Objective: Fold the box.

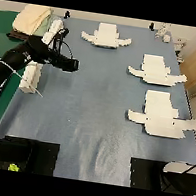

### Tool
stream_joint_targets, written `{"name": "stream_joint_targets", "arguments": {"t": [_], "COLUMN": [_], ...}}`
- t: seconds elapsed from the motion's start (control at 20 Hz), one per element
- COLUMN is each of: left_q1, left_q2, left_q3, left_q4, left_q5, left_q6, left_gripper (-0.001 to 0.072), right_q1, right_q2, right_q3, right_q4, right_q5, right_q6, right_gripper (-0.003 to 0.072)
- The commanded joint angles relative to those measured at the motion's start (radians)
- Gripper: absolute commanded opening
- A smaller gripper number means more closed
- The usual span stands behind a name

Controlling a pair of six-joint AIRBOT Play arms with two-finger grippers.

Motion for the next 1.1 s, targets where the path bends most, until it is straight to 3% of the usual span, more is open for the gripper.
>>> {"name": "stream_joint_targets", "arguments": {"t": [0.0,0.3,0.35,0.4,0.6,0.7,0.9,1.05], "left_q1": [0.000,0.000,0.000,0.000,0.000,0.000,0.000,0.000], "left_q2": [0.000,0.000,0.000,0.000,0.000,0.000,0.000,0.000], "left_q3": [0.001,0.001,0.001,0.001,0.001,0.001,0.001,0.001], "left_q4": [-0.059,-0.063,-0.067,-0.070,-0.090,-0.089,-0.142,-0.209], "left_q5": [-0.004,-0.049,-0.059,-0.066,-0.072,-0.085,-0.121,-0.233], "left_q6": [0.001,0.001,0.001,0.001,0.001,0.001,-0.032,-0.035], "left_gripper": [0.0017,0.0016,0.0017,0.0016,0.0016,0.0016,0.0016,0.0017], "right_q1": [-0.035,-0.032,-0.032,-0.032,-0.013,-0.002,0.052,0.167], "right_q2": [-0.080,-0.131,-0.131,-0.131,-0.131,-0.131,-0.124,-0.113], "right_q3": [-0.005,-0.021,-0.023,-0.027,-0.045,-0.048,-0.048,-0.065], "right_q4": [0.054,0.165,0.193,0.214,0.225,0.225,0.301,0.499], "right_q5": [0.049,0.079,0.091,0.097,0.107,0.119,0.127,0.149], "right_q6": [-0.116,-0.183,-0.184,-0.196,-0.198,-0.198,-0.196,-0.178], "right_gripper": [0.0420,0.0402,0.0302,0.0259,0.0183,0.0020,0.0001,0.0000]}}
